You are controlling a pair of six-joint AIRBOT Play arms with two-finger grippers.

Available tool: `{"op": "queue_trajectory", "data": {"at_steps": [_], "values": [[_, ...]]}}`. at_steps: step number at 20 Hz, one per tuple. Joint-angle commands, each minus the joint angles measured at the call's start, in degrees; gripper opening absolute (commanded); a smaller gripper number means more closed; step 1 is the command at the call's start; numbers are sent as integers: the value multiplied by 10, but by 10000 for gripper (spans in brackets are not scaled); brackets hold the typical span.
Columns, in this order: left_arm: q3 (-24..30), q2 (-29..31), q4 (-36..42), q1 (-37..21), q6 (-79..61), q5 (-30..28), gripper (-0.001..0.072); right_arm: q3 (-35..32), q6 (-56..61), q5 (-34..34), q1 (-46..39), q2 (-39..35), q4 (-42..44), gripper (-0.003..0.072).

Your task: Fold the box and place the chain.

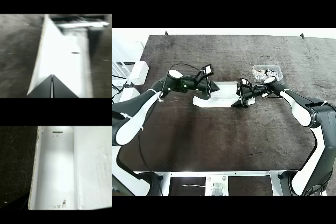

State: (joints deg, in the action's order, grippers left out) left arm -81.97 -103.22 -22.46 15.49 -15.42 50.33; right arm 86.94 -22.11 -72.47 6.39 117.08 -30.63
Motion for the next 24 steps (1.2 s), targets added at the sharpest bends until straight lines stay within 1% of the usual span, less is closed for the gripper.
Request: {"op": "queue_trajectory", "data": {"at_steps": [1, 3, 6, 9, 16, 18, 21, 22, 23, 24], "values": [[-52, -33, -18, -6, 33, -32, 14, 0, 0, 0, 0, 0, 0, 363], [-67, -50, -36, -5, 50, -25, 14, 0, 0, 0, 0, 0, 0, 363], [-66, -68, -59, -5, 65, -11, 15, 0, 0, 0, 0, 0, 0, 363], [-66, -85, -64, -5, 66, 8, 15, 0, 0, 0, 0, 0, 0, 363], [-69, -87, -72, -5, 64, 7, 19, 0, 0, 0, 0, 0, 0, 363], [-90, -85, -82, -10, 72, 33, 19, 0, 0, 0, 0, 0, 0, 363], [-113, -59, -99, -30, 99, 88, 22, 0, 0, 0, 0, 0, 0, 363], [-120, -50, -121, -37, 104, 120, 255, 0, 0, 0, 0, 0, 0, 363], [-127, -41, -152, -42, 122, 147, 662, 0, 0, 0, 0, 0, 0, 363], [-131, -33, -190, -44, 154, 166, 714, 0, 0, 0, 0, 0, 0, 363]]}}
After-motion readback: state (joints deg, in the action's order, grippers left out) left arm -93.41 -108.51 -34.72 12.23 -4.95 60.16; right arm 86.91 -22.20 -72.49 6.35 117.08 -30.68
